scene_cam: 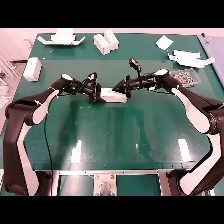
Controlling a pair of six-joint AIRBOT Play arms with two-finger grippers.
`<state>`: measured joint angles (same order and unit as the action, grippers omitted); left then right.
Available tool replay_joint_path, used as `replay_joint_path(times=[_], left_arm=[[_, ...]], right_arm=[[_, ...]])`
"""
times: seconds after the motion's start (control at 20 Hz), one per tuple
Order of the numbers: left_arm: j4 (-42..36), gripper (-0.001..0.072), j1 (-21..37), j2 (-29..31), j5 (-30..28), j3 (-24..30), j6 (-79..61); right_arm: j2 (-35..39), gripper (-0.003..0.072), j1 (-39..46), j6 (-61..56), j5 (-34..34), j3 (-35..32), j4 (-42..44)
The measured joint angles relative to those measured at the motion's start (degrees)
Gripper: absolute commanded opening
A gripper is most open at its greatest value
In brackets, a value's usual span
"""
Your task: Fold the box and place the chain.
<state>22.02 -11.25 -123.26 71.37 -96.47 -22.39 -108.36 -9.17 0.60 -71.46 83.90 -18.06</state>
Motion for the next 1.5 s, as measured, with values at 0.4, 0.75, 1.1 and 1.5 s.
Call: replay_joint_path(times=[0.4, 0.75, 1.1, 1.5], left_arm=[[0.0, 0.0398, 0.0, 0.0, -0.1, 0.0, 0.0], [0.1, 0.0398, 0.0, 0.0, -0.2, 0.0, -0.1], [0.0, 0.0398, 0.0, 0.0, -0.2, 0.0, 0.0], [-0.1, 0.0398, 0.1, 0.0, -0.5, 0.0, 0.2]], right_arm=[[0.1, 0.0011, 0.9, -5.6, 3.7, -4.3, -2.1], [0.2, 0.0011, -0.5, -12.7, 6.2, -4.2, -10.8], [0.6, 0.0011, -1.0, -14.1, 4.5, -0.3, -13.0], [10.9, 0.0009, 0.5, -17.6, 0.3, 5.9, -8.3]])
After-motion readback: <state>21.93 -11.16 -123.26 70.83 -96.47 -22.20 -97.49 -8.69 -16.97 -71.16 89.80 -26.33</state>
